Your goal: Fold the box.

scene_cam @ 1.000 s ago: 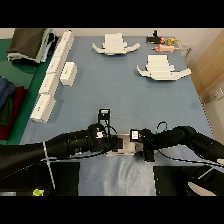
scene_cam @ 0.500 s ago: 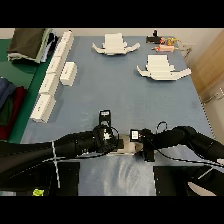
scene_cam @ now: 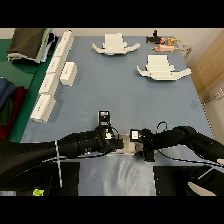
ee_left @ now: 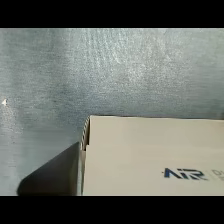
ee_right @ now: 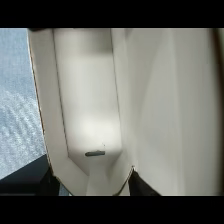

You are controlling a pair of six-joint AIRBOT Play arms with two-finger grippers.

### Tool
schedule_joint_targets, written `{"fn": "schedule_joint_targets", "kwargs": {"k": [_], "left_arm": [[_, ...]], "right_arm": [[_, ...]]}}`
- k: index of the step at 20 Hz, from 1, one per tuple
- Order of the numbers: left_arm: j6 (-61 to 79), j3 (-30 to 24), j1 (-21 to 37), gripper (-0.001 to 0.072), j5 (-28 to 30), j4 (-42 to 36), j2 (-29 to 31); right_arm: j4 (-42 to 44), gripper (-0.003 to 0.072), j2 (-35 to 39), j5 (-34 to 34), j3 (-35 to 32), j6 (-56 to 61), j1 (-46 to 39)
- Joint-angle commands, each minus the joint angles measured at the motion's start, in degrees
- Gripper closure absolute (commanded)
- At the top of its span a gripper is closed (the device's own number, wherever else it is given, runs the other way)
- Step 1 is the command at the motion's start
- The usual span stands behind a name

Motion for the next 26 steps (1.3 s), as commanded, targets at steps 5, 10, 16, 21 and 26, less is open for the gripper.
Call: {"fn": "schedule_joint_targets", "kwargs": {"k": [5, 10, 16, 21, 26], "left_arm": [[-0.2, 1.8, 0.0, 0.0696, -1.7, 0.8, -1.4], [-0.2, 1.8, 0.0, 0.0694, -1.7, 0.4, -1.4], [0.0, 1.9, 0.0, 0.0588, -1.7, -0.7, -1.4], [0.3, 2.5, 0.0, 0.0012, -2.4, -0.9, -1.4], [1.0, 3.2, 0.0, 0.0012, -7.0, -1.3, -1.2]], "right_arm": [[0.0, 0.0259, 0.0, 0.0, 0.0, 0.0, 0.0], [0.0, 0.026, 0.0, 0.0, 0.0, 0.0, 0.0], [0.0, 0.026, 0.0, 0.0, 0.0, 0.0, 0.0], [0.0, 0.0259, 0.0, 0.0, 0.0, 0.0, 0.0], [0.0, 0.0259, 0.0, 0.0, 0.0, 0.0, 0.0]]}}
